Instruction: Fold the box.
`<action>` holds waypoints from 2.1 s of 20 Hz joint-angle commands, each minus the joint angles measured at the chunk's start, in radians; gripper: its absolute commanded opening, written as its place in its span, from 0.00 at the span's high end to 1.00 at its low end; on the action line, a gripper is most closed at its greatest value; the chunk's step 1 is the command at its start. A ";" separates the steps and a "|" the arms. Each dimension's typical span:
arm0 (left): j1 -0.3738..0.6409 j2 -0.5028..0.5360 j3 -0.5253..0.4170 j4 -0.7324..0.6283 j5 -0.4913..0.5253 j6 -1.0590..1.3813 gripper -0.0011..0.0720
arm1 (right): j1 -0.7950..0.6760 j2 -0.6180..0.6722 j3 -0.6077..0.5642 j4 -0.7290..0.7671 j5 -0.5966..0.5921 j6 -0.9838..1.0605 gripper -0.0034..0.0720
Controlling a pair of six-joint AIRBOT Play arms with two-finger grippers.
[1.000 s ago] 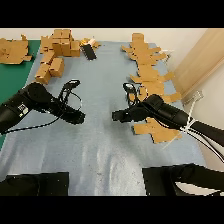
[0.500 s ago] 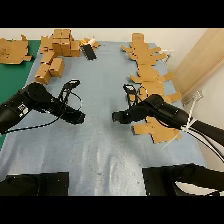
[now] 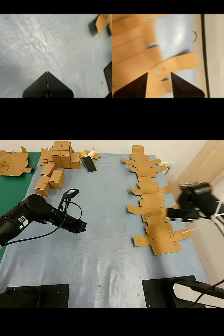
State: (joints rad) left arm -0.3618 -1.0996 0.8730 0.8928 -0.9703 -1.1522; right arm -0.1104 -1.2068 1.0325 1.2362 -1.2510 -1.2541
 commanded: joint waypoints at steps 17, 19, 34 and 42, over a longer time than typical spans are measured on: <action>0.000 0.000 0.000 -0.067 0.047 0.000 0.97 | -0.575 -0.261 0.036 0.677 -0.049 -0.862 0.48; 0.000 0.000 0.000 -0.085 0.042 0.006 0.97 | -0.573 -0.251 0.051 0.718 -0.149 -0.859 0.48; 0.140 0.000 -0.018 -0.094 -0.054 0.135 0.39 | -0.314 0.242 -0.413 0.981 -0.011 -0.621 0.95; 0.153 -0.011 -0.105 -0.165 -0.055 0.169 0.39 | 0.069 0.433 -0.644 1.099 0.258 -0.525 0.95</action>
State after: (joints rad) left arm -0.2134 -1.1030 0.7891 0.7460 -1.0203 -0.9928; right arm -0.1520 -0.8154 0.4335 2.2898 -1.0714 -1.8160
